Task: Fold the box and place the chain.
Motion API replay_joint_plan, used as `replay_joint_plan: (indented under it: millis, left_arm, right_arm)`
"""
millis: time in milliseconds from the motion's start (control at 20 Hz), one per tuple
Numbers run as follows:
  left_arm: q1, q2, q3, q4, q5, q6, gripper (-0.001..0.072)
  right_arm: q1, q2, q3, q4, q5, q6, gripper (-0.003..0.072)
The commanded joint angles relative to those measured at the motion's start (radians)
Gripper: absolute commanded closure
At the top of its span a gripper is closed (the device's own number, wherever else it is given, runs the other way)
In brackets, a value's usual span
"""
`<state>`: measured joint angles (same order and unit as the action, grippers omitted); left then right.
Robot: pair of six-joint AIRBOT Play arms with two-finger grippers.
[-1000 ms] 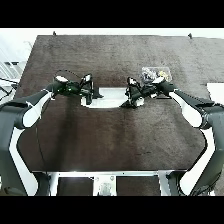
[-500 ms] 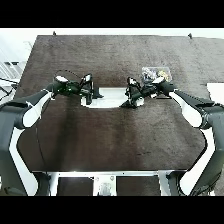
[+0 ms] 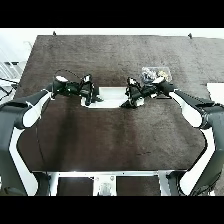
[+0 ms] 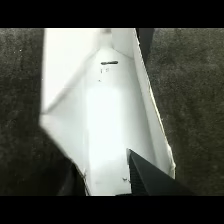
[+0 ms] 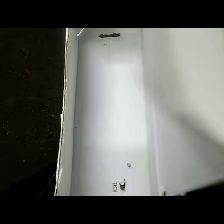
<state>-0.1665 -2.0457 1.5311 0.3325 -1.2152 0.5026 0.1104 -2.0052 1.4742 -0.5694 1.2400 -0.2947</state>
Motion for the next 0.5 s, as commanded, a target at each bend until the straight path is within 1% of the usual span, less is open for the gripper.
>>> replay_joint_plan:
  millis: [0, 150, 350, 400, 450]
  left_arm:
    - [0.005, 0.014, 0.022, 0.002, -0.033, 0.002, 0.0356]
    - [0.038, 0.042, 0.044, 0.006, -0.079, -0.034, 0.0356]
    - [0.118, 0.087, 0.046, 0.006, -0.148, -0.061, 0.0356]
    - [0.134, 0.1, 0.047, 0.001, -0.175, -0.062, 0.0383]
    - [0.148, 0.109, 0.05, -0.001, -0.214, -0.067, 0.0614]
  right_arm:
    - [0.0, 0.0, 0.001, 0.001, -0.001, 0.002, 0.0229]
    - [0.0, 0.0, 0.001, 0.001, -0.001, 0.002, 0.0229]
    - [0.0, 0.0, 0.001, 0.001, -0.001, 0.002, 0.0229]
    - [0.0, 0.0, 0.001, 0.001, -0.001, 0.002, 0.0229]
    - [0.0, 0.0, 0.0, 0.001, -0.001, 0.002, 0.0229]
